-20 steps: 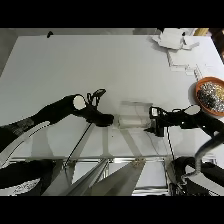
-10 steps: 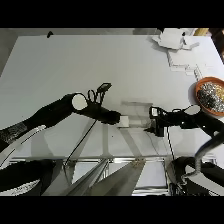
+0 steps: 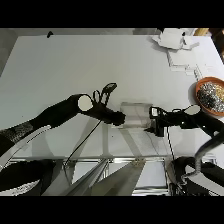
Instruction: Fold the box and place the chain.
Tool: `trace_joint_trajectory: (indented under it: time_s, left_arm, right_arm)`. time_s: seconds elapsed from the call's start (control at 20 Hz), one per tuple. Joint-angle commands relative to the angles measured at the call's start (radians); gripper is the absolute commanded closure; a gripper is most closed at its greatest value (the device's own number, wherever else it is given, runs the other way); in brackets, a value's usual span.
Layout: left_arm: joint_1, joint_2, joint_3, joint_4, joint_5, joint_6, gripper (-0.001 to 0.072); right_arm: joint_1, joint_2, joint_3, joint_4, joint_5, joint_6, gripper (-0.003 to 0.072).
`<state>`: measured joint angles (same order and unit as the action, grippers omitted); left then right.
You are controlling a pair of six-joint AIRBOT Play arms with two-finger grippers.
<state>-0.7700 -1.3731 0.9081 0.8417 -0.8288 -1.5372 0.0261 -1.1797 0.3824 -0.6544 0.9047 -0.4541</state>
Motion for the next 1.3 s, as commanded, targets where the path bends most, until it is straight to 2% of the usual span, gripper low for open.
trace_joint_trajectory:
  time_s: [0.0,0.25,0.4,0.5,0.6,0.85,1.25]
  left_arm:
    - [0.023,0.061,0.008,0.067,-0.05,-0.016,0.0436]
    - [0.14,0.183,0.007,0.217,-0.182,-0.068,0.0439]
    - [0.187,0.18,-0.035,0.273,-0.173,-0.132,0.0441]
    - [0.192,0.152,-0.088,0.225,-0.135,-0.126,0.044]
    - [0.19,0.095,-0.12,0.104,-0.116,-0.048,0.044]
    - [0.166,-0.021,-0.121,-0.147,-0.089,0.163,0.0439]
    - [0.154,-0.026,-0.12,-0.208,-0.086,0.195,0.0439]
  right_arm:
    - [0.0,0.001,0.0,0.0,0.0,0.0,0.0277]
    - [0.0,0.001,0.0,0.0,0.0,0.0,0.0277]
    - [0.0,0.001,0.0,0.0,0.0,0.0,0.0277]
    - [0.0,0.001,0.0,0.0,0.0,0.0,0.0277]
    - [0.0,0.001,0.0,0.0,0.0,0.0,0.0277]
    - [0.0,0.001,0.0,0.0,0.0,0.0,0.0277]
    - [0.0,0.001,0.0,0.0,0.0,0.0,0.0277]
